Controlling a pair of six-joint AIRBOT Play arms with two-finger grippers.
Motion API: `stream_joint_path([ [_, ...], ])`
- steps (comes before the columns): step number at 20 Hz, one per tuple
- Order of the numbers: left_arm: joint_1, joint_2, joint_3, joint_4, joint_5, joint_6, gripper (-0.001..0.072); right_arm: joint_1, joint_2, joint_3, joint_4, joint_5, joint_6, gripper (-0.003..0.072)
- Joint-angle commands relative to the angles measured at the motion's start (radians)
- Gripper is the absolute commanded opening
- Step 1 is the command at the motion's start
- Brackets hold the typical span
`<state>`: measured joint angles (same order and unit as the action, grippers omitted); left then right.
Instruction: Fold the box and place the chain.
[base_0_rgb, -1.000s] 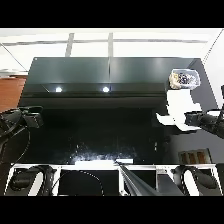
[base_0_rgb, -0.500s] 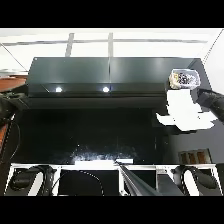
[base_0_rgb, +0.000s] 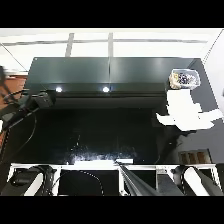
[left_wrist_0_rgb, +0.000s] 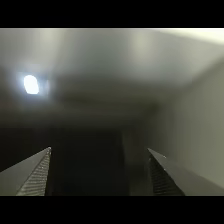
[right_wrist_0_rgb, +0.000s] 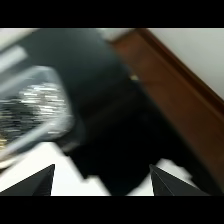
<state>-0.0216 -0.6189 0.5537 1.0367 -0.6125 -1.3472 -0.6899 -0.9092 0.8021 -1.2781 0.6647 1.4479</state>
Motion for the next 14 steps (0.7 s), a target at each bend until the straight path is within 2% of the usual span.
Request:
stream_joint_path([
  [1, -0.013, -0.124, 0.032, -0.006, -0.081, -0.044, 0.071, -0.263, -0.296, 0.257, -0.159, 0.356, 0.063, 0.0711],
  [3, -0.013, -0.146, 0.041, -0.006, -0.075, -0.048, 0.071, -0.362, -0.394, 0.332, -0.073, 0.499, -0.049, 0.0712],
  [5, -0.013, -0.158, 0.043, -0.006, -0.07, -0.048, 0.071, -0.418, -0.468, 0.349, 0.128, 0.602, -0.264, 0.0711],
  [7, -0.013, -0.167, 0.043, -0.006, -0.058, -0.048, 0.071, -0.446, -0.549, 0.35, 0.301, 0.675, -0.345, 0.0711],
  [11, -0.013, -0.169, 0.043, -0.006, -0.035, -0.047, 0.071, -0.414, -0.703, 0.379, 0.414, 0.724, -0.441, 0.071],
  [14, -0.013, -0.169, 0.043, -0.005, -0.036, -0.047, 0.071, -0.362, -0.793, 0.479, 0.411, 0.73, -0.488, 0.071],
])
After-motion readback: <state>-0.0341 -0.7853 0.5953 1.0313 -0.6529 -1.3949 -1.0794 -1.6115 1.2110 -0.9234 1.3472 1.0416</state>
